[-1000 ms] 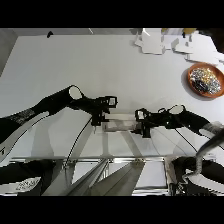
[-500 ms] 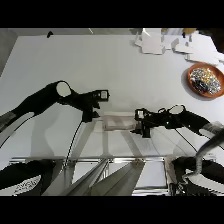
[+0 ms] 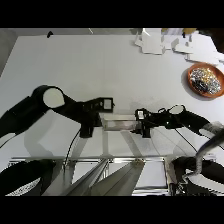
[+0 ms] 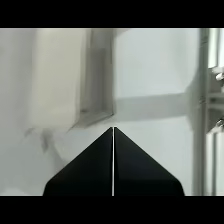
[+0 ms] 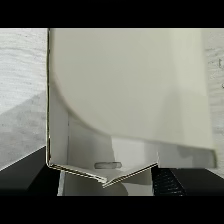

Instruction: Fold the box and place the chain.

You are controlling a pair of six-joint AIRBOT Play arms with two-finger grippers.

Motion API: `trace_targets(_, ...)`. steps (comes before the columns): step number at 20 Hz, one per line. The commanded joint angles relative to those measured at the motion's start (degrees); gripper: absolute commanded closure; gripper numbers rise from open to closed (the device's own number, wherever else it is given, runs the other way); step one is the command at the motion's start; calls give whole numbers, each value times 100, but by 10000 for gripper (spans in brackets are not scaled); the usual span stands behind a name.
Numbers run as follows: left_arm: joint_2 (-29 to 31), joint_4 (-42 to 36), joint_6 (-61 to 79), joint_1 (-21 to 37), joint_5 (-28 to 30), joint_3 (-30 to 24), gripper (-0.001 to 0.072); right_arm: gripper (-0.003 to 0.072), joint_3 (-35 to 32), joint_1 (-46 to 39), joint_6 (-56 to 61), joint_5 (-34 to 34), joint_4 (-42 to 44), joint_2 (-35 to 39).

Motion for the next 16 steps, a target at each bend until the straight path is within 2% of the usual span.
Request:
trace_targets(1,-243,-55,-599,-876,671,2,708,387,0,0,2,2,2,0)
trace_targets(5,-551,-52,-1163,-872,2691,2,708,387,0,0,2,2,2,0)
trace_targets(7,-686,-293,-1338,-730,3689,2,706,387,0,0,2,2,2,0)
trace_targets(9,-966,-719,-1333,-542,4242,2,705,387,0,0,2,4,2,0)
trace_targets(11,-1377,-918,-1333,-354,4299,2,705,387,0,0,2,2,2,0)
trace_targets(14,-1926,-918,-1331,-251,4009,2,705,387,0,0,2,2,2,-2)
trace_targets(16,-1965,-911,-1331,-256,3832,2,704,387,0,0,2,2,2,0)
